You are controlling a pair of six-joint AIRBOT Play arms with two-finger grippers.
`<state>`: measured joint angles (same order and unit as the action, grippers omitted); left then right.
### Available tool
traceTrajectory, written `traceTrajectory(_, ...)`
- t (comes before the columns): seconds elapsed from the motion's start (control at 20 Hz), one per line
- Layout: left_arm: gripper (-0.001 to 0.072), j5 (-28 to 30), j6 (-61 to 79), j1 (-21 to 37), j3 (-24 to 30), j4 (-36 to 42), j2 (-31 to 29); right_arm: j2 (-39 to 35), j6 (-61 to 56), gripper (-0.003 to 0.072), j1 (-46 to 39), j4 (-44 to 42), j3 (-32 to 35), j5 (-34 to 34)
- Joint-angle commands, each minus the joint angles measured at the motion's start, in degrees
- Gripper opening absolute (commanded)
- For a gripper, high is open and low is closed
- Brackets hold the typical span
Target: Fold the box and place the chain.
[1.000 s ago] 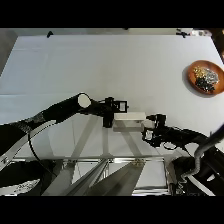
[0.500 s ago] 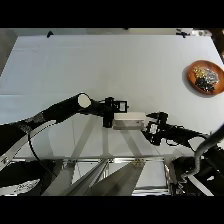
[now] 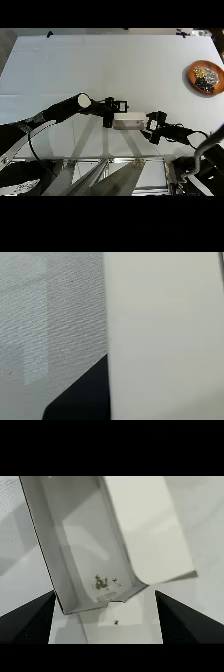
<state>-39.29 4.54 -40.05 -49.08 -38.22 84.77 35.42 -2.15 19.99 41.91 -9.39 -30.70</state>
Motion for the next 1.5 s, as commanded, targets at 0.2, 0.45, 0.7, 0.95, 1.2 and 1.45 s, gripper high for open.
traceTrajectory(0.2,0.0015,0.0,0.0,0.0,0.0,0.0,0.0,1.9,7.7,0.0688,-4.0,-8.6,0.0,-2.8)
traceTrajectory(0.45,0.0015,0.0,0.0,0.0,0.0,0.0,0.0,5.2,13.3,0.0688,-4.0,-9.9,0.0,-2.8)
traceTrajectory(0.7,0.0015,0.0,0.0,0.0,0.0,0.0,0.0,7.6,18.2,0.0688,-4.0,-12.2,0.0,-2.5)
traceTrajectory(0.95,0.0015,0.0,0.0,0.0,0.0,0.0,0.0,9.9,24.4,0.067,-4.0,-16.6,0.0,-2.6)
traceTrajectory(1.2,0.0015,0.0,0.0,0.0,0.0,0.0,0.0,12.2,30.6,0.067,-4.1,-20.6,-0.2,-3.0)
traceTrajectory(1.45,0.0015,0.0,0.0,0.0,0.0,0.0,0.0,16.0,31.2,0.067,-4.0,-20.6,-2.2,-3.5)
